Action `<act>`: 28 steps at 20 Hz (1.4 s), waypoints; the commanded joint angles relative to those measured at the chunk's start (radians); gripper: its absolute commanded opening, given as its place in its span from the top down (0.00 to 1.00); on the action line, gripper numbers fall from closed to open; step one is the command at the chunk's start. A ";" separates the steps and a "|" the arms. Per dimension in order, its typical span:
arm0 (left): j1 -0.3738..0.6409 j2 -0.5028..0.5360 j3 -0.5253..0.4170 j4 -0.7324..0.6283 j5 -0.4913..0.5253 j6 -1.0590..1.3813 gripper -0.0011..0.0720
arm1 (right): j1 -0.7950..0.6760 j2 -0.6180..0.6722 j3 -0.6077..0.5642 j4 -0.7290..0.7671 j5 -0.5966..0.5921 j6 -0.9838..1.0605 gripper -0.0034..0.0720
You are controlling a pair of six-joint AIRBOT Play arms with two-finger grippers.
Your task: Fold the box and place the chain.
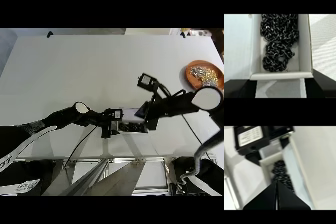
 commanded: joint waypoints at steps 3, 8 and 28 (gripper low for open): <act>0.001 0.000 0.000 0.000 0.000 0.000 0.61 | -0.080 -0.165 0.127 -0.059 -0.021 -0.008 0.93; 0.001 0.000 0.000 0.000 0.000 0.000 0.61 | -0.025 -0.344 0.126 -0.059 0.042 -0.088 0.93; 0.001 0.000 0.000 0.000 0.000 0.000 0.61 | 0.193 -0.232 0.043 -0.154 0.005 -0.291 0.63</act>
